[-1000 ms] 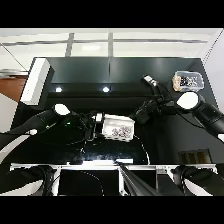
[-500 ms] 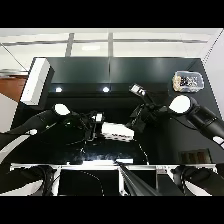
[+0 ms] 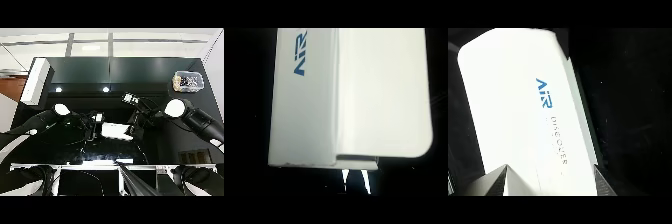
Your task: Fold the box and place the chain.
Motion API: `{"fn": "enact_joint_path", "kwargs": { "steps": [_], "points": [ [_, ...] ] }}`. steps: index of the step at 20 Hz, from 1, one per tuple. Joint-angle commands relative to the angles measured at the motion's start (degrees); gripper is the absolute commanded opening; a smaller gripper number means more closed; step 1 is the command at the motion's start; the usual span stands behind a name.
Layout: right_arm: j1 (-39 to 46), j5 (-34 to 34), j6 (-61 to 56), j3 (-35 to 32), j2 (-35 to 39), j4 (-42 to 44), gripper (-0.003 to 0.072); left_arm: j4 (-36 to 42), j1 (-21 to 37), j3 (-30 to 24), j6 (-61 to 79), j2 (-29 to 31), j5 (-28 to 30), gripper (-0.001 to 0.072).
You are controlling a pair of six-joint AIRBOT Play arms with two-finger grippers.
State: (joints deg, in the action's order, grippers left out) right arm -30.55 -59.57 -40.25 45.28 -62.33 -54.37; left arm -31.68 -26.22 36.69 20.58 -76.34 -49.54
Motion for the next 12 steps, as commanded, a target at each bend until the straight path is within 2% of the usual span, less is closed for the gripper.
{"fn": "enact_joint_path", "kwargs": {
  "steps": [1,3,4,5,7,12],
  "points": [
    [-0.28,-0.26,0.02,-0.02,-0.04,-2.10,0.0541,-0.02,-0.04,0.04,0.02,-0.04,0.04,0.0503],
    [-0.68,-0.22,0.04,-0.07,-0.04,-3.63,0.0519,-0.02,-0.04,0.04,0.02,-0.04,0.04,0.0503],
    [-1.18,-0.24,0.02,-0.07,-0.04,-4.07,0.0388,-0.02,-0.04,0.04,0.00,-0.04,0.02,0.0503],
    [-1.81,-0.15,0.02,-0.07,-0.04,-4.26,0.0358,-0.02,-0.04,0.04,0.02,-0.04,0.02,0.0503],
    [-3.21,0.00,0.02,-0.07,-0.04,-4.26,0.0239,-0.02,-0.04,0.04,0.02,-0.04,0.02,0.0503],
    [-3.91,1.51,-0.98,-0.07,-0.04,-4.63,0.0239,-0.02,-0.04,0.04,0.02,-0.04,0.02,0.0503]
  ]
}}
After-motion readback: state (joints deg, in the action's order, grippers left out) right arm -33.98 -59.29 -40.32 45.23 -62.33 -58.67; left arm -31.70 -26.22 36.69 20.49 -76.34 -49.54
